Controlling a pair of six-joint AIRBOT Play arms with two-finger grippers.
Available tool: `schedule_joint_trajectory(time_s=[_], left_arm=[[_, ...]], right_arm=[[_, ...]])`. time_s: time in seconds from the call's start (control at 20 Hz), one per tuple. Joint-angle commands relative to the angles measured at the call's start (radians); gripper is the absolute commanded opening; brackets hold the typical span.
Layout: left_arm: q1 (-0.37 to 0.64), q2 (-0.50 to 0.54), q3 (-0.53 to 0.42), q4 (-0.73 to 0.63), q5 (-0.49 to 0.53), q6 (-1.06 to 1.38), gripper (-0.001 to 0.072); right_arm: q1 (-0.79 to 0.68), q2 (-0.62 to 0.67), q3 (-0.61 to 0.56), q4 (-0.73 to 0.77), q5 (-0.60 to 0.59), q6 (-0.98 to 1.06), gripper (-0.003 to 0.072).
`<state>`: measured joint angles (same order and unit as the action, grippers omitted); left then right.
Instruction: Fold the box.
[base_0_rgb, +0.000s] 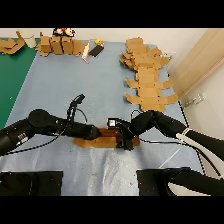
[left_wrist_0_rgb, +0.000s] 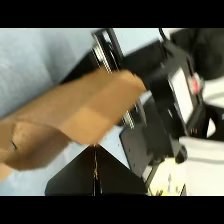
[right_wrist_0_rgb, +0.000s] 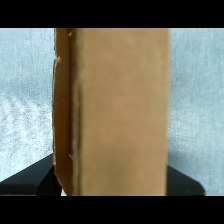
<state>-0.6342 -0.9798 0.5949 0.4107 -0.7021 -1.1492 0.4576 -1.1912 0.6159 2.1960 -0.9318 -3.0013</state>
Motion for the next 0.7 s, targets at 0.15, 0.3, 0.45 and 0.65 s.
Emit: schedule_joint_trajectory(time_s=[0.15, 0.3, 0.45, 0.65], left_arm=[[0.000, -0.171, 0.083, -0.039, 0.177, -0.018, 0.0010], [0.000, -0.249, 0.125, -0.021, 0.176, -0.018, 0.0010], [0.000, -0.294, 0.150, 0.025, 0.193, -0.019, 0.0009], [0.007, -0.324, 0.154, 0.053, 0.188, -0.019, 0.0009]], right_arm=[[-0.001, 0.000, 0.000, 0.000, -0.002, 0.000, 0.0541], [-0.001, 0.000, 0.000, 0.000, -0.002, 0.000, 0.0541], [-0.001, 0.000, 0.000, 0.000, -0.002, 0.000, 0.0541], [-0.001, 0.000, 0.000, 0.000, -0.001, 0.000, 0.0541]])
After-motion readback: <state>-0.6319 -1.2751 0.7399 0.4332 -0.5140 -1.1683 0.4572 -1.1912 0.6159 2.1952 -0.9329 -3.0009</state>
